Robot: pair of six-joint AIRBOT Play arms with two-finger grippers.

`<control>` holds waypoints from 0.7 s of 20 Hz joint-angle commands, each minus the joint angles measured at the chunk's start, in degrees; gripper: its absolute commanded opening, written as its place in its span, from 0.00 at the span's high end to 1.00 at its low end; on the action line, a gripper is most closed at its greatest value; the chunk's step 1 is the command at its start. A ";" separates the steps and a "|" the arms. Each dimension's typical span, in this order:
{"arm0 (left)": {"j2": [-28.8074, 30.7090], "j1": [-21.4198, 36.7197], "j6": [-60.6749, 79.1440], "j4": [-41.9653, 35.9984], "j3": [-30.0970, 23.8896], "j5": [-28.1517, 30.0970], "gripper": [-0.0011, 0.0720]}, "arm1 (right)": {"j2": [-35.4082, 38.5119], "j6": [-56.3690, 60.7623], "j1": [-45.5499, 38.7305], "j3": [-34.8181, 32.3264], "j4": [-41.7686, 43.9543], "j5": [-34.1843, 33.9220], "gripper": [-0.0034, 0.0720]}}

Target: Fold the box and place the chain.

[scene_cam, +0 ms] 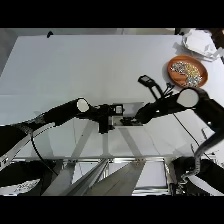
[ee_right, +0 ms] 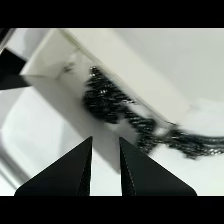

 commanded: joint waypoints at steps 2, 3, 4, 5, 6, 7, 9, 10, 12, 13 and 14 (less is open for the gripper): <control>0.00 -0.02 0.02 0.00 0.04 0.02 0.62 | 5.88 0.92 -12.48 0.07 -7.06 -2.80 0.69; 0.00 -0.02 0.02 0.00 0.04 0.00 0.62 | 5.46 2.12 -15.23 0.04 -7.26 -4.26 0.69; 0.00 -0.02 0.02 0.00 0.04 0.02 0.62 | 4.48 2.67 -17.22 0.04 -7.26 -5.35 0.67; 0.00 -0.02 0.02 0.00 0.04 0.00 0.62 | 3.04 2.71 -18.67 0.04 -7.26 -6.03 0.49; 0.00 -0.02 0.02 0.00 0.04 0.00 0.62 | 1.20 2.69 -19.39 0.04 -7.39 -6.91 0.40; 0.00 -0.02 0.02 0.00 0.04 0.00 0.62 | -0.87 2.69 -19.54 0.04 -7.76 -7.96 0.40; 0.00 -0.02 0.02 0.00 0.04 0.00 0.62 | -5.51 3.56 -19.54 0.07 -10.19 -9.97 0.40; 0.00 -0.02 0.02 0.00 0.04 0.00 0.62 | -7.37 5.70 -19.52 0.07 -12.92 -10.60 0.40; 0.00 -0.02 0.02 0.00 0.04 0.00 0.62 | -10.21 7.61 -19.54 0.07 -16.87 -11.72 0.41; 0.00 -0.02 0.02 0.00 0.04 0.00 0.62 | -11.34 8.37 -19.54 0.07 -17.18 -12.68 0.42; 0.00 -0.02 0.02 0.00 0.04 0.00 0.62 | -12.39 8.37 -19.52 0.07 -17.16 -13.57 0.42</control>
